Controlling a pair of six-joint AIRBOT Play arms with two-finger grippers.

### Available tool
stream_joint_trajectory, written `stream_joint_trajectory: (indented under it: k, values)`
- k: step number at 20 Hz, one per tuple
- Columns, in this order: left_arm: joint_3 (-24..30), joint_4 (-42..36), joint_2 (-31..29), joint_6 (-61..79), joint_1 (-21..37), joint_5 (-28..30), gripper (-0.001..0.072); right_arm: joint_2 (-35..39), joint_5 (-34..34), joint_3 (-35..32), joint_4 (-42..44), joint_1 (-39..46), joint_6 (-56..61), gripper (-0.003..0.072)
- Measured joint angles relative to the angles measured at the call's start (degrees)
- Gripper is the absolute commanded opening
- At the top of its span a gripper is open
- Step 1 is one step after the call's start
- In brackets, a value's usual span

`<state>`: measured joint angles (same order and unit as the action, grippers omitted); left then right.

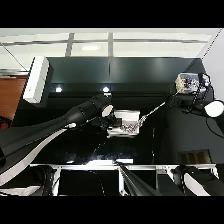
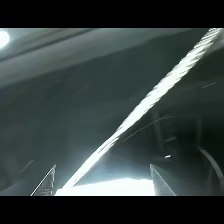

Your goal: Fold the box and place the chain.

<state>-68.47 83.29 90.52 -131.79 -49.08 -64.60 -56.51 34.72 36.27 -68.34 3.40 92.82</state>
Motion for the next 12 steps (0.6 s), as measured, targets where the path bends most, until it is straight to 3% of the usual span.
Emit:
stream_joint_trajectory:
  k: [3, 7, 8, 9, 10, 11, 12]
  values:
    - [0.00, 0.00, -0.02, 0.00, 0.00, 0.00, 0.0030, -8.50, -4.68, 3.52, -5.40, 0.74, 6.97, 0.0713]
    - [0.00, 0.02, 0.00, 0.00, 0.00, -0.02, 0.0030, -19.74, -3.85, 11.93, -9.33, 1.09, 12.37, 0.0712]
    - [0.00, 0.00, 0.00, 0.00, 0.00, -0.02, 0.0030, -22.05, -2.91, 13.99, -10.19, 1.16, 13.11, 0.0658]
    - [0.00, 0.00, 0.00, -0.02, 0.00, -0.04, 0.0030, -24.17, -2.14, 16.09, -11.04, 1.18, 13.77, 0.0541]
    - [0.00, 0.00, 0.00, 0.00, 0.00, -0.07, 0.0030, -25.90, -1.53, 17.77, -11.52, 1.22, 14.25, 0.0478]
    - [0.00, 0.00, -0.02, 0.00, 0.00, -0.07, 0.0030, -27.34, -0.85, 19.15, -11.96, 1.20, 14.82, 0.0424]
    - [0.00, 0.02, -0.02, 0.00, 0.00, -0.07, 0.0031, -28.52, -0.72, 20.37, -12.37, 1.22, 15.26, 0.0424]
